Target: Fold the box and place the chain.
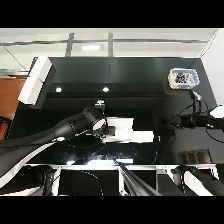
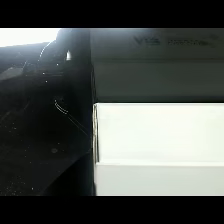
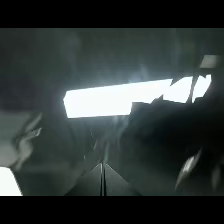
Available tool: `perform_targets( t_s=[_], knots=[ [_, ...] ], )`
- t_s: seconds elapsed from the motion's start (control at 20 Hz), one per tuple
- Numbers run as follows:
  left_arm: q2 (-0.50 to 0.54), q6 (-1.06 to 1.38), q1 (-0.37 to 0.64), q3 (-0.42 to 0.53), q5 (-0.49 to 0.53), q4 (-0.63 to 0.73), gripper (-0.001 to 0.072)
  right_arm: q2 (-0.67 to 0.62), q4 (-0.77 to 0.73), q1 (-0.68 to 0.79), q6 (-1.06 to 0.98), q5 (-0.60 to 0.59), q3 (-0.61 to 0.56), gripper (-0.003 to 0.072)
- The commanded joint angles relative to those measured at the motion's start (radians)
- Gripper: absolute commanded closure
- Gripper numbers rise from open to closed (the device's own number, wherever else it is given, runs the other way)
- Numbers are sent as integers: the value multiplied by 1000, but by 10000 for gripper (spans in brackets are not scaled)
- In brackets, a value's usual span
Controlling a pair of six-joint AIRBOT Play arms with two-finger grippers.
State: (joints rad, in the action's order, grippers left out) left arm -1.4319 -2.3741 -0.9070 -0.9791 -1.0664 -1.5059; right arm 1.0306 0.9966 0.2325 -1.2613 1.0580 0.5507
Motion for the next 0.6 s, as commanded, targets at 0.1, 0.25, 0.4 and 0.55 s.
perform_targets(
  t_s=[0.1,0.25,0.4,0.55],
  knots=[
    [-1,-1,1,-1,0,-1,680,195,-83,-133,4,191,-1,674],
    [-1,-1,1,-1,0,-1,680,266,-204,-240,110,158,-1,674],
    [-1,-1,1,-1,0,-1,680,290,-388,-278,280,161,0,673],
    [-1,-1,1,-1,0,-1,680,290,-457,-278,343,160,0,665]
  ],
)
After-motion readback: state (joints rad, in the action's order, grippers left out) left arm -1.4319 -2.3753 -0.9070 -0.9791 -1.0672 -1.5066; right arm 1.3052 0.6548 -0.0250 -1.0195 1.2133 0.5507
